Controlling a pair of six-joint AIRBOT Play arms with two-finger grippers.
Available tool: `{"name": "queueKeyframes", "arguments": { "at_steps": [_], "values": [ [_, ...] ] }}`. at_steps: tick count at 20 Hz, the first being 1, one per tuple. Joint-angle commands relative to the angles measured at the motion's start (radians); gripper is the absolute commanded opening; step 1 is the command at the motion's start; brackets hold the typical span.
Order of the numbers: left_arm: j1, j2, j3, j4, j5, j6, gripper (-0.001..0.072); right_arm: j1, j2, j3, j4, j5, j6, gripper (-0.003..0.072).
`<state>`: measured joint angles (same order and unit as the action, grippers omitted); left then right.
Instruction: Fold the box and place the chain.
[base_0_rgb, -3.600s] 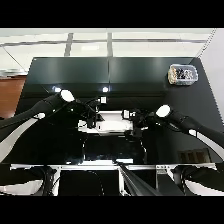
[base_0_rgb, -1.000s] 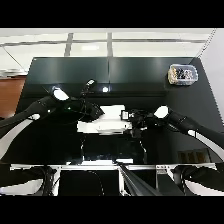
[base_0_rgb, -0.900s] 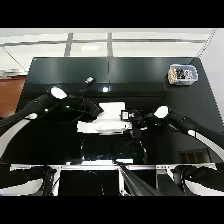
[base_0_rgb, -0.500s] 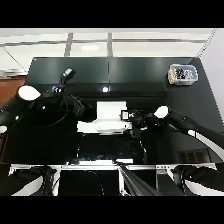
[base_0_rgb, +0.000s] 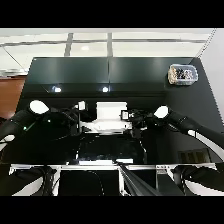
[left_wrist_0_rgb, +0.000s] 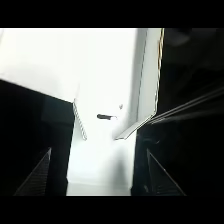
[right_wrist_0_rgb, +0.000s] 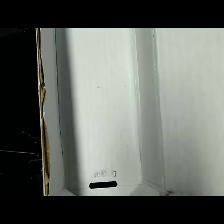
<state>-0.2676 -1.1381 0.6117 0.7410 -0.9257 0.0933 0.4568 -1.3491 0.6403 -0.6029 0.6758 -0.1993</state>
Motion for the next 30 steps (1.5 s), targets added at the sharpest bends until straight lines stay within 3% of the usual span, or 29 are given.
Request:
{"name": "queueKeyframes", "arguments": {
  "at_steps": [1, 3, 4, 5, 6, 7, 11, 16, 21, 22, 23, 24, 25, 26, 27, 28, 29, 30],
  "values": [
    [-0.079, -0.033, -0.003, 0.031, 0.116, 0.101, 0.0681, 0.0, 0.0, 0.0, 0.0, 0.0, 0.0, 0.0016],
    [-0.116, -0.057, -0.003, 0.04, 0.129, 0.101, 0.0675, 0.0, 0.0, 0.0, 0.0, 0.0, 0.0, 0.0016],
    [-0.13, -0.066, -0.003, 0.039, 0.127, 0.1, 0.0617, 0.0, 0.0, 0.0, 0.0, 0.0, 0.0, 0.0016],
    [-0.14, -0.071, -0.003, 0.039, 0.13, 0.1, 0.0508, 0.0, 0.0, 0.0, 0.0, 0.0, 0.0, 0.0016],
    [-0.148, -0.071, -0.003, 0.037, 0.138, 0.094, 0.0322, 0.0, 0.0, 0.0, 0.0, 0.0, 0.0, 0.0016],
    [-0.151, -0.071, -0.002, 0.035, 0.142, 0.094, 0.0227, 0.0, 0.0, 0.0, 0.0, 0.0, 0.0, 0.0016],
    [-0.151, -0.073, -0.003, 0.015, 0.144, 0.08, 0.0223, 0.0, 0.0, 0.0, 0.0, 0.0, 0.0, 0.0016],
    [-0.171, -0.109, -0.003, -0.191, 0.143, 0.091, 0.0223, 0.0, 0.0, 0.0, 0.0, 0.0, 0.0, 0.0016],
    [-0.205, -0.124, -0.003, -0.207, 0.175, 0.097, 0.0223, 0.0, 0.0, 0.0, 0.0, 0.0, 0.0, 0.0016],
    [-0.205, -0.124, -0.003, -0.203, 0.19, 0.089, 0.0179, 0.0, 0.0, 0.0, 0.0, 0.0, 0.0, 0.0016],
    [-0.205, -0.124, -0.003, -0.199, 0.193, 0.087, 0.0078, 0.0, 0.0, 0.0, 0.0, 0.0, 0.0, 0.0016],
    [-0.206, -0.124, -0.003, -0.2, 0.192, 0.086, 0.0086, 0.0, 0.0, 0.0, 0.0, 0.0, 0.0, 0.0016],
    [-0.206, -0.124, -0.003, -0.201, 0.189, 0.086, 0.0206, 0.0, 0.0, 0.0, 0.0, 0.0, 0.0, 0.0016],
    [-0.205, -0.124, -0.003, -0.203, 0.19, 0.084, 0.0399, 0.0, 0.0, 0.0, 0.0, 0.0, 0.0, 0.0016],
    [-0.205, -0.123, -0.003, -0.198, 0.187, 0.075, 0.0329, 0.0, 0.0, 0.0, 0.0, 0.0, 0.0, 0.0016],
    [-0.205, -0.123, -0.003, -0.198, 0.185, 0.075, 0.0172, 0.0, 0.0, 0.0, 0.0, 0.0, 0.0, 0.0016],
    [-0.206, -0.123, -0.003, -0.2, 0.184, 0.075, 0.0267, 0.0, 0.0, 0.0, 0.0, 0.0, 0.0, 0.0016],
    [-0.205, -0.121, -0.002, -0.199, 0.179, 0.072, 0.0271, 0.0, 0.0, 0.0, 0.0, 0.0, 0.0, 0.0016]
  ]
}}
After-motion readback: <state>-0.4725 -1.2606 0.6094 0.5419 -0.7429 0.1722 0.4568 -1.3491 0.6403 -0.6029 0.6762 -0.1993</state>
